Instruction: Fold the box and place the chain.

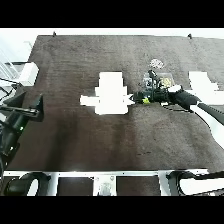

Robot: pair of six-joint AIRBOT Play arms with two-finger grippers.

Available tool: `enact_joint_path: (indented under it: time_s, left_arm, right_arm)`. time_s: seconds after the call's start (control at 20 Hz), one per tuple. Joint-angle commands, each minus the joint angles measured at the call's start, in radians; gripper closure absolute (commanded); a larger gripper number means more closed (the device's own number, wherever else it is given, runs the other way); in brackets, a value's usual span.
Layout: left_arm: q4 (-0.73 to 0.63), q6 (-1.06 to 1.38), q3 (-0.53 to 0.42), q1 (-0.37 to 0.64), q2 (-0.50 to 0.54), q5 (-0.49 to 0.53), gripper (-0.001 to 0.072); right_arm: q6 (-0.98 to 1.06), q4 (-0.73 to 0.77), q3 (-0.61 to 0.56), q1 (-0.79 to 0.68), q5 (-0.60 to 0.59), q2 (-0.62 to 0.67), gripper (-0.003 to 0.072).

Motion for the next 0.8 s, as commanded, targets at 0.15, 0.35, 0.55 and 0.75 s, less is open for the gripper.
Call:
enact_joint_path:
  time_s: [0.15,0.35,0.55,0.75]
  left_arm:
    - [0.006,0.014,0.177,0.001,-0.359,-0.257,0.0083]
    - [0.017,0.011,0.323,0.001,-0.619,-0.375,0.0082]
    - [0.101,-0.074,0.5,0.001,-0.818,-0.479,0.0082]
    - [0.337,-0.336,0.765,0.001,-1.042,-0.689,0.0082]
  right_arm:
    - [0.002,-0.001,-0.002,0.021,0.005,-0.001,0.0683]
    - [-0.005,0.003,-0.009,0.044,-0.007,-0.001,0.0683]
    - [0.006,0.008,-0.009,0.044,-0.003,0.001,0.0683]
    - [0.024,0.008,-0.009,0.047,-0.003,0.001,0.0683]
